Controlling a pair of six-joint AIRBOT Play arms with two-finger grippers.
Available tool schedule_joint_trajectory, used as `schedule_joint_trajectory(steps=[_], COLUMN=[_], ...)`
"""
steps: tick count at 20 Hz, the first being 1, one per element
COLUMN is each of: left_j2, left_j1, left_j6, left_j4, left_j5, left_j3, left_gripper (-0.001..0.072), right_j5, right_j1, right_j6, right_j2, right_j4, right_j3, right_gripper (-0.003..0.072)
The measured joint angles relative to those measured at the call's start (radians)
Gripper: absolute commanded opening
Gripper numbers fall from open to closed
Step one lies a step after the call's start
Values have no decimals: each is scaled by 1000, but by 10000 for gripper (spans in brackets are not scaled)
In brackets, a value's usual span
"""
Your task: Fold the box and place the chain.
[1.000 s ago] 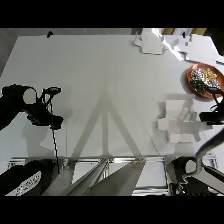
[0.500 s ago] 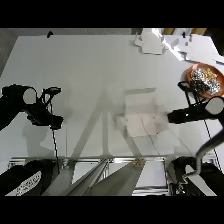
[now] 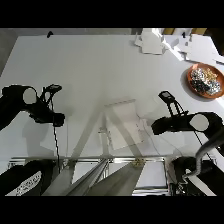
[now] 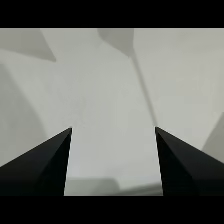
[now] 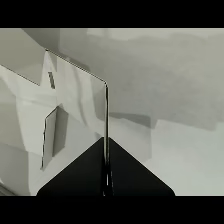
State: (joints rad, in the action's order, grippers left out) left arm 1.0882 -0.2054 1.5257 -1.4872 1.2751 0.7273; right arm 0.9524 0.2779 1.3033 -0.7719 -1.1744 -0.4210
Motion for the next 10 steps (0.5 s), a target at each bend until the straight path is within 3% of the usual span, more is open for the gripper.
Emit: schedule_joint_trajectory(steps=[1,2,6,10], left_j2=[0,0,21,84], left_j1=[0,0,0,-11], left_j6=[0,0,-50,-318], left_j4=[23,45,219,540], left_j5=[-40,-80,-224,-276], left_j3=[0,0,0,0], left_gripper=[592,697,697,697], right_j5=[-8,-10,-23,-25], right_j1=[6,11,19,21], right_j6=[2,4,6,8], right_j2=[1,1,2,2], right_j4=[2,3,6,7], right_j3=[2,2,4,4], right_gripper=[18,18,18,18])
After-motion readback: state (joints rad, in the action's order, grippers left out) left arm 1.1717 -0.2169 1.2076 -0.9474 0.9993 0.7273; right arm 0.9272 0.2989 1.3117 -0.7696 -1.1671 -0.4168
